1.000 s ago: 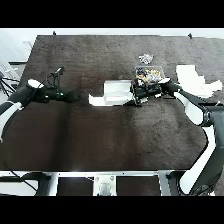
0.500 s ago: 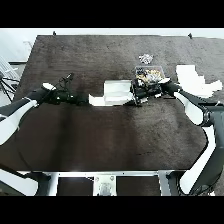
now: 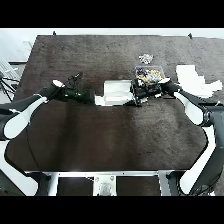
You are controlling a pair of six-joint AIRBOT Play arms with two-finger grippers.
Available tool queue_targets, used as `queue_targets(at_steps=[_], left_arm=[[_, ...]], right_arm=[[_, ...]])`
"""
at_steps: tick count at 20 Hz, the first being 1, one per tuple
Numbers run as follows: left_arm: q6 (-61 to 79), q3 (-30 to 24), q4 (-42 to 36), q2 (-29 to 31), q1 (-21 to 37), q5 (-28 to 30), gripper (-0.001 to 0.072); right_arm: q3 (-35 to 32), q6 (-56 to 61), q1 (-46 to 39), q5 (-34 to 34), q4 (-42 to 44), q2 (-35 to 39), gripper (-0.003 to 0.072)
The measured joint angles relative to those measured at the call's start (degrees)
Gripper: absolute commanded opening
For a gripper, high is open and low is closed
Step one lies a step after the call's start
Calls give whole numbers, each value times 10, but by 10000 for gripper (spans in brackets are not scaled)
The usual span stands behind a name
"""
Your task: Fold the box and place the chain.
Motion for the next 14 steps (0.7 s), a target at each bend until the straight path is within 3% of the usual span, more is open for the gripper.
queue_targets(at_steps=[2,9,10,11,14], left_arm=[[0,9,-2,-1,1,-11,149],[3,19,-29,10,2,-33,152],[5,19,-31,12,2,-35,272],[6,19,-35,13,2,-37,325],[9,19,-44,16,2,-44,326]], right_arm=[[0,0,1,0,0,0,587],[0,0,1,0,0,0,587],[0,0,1,0,0,0,587],[0,0,1,0,0,0,587],[0,0,1,0,0,0,587]])
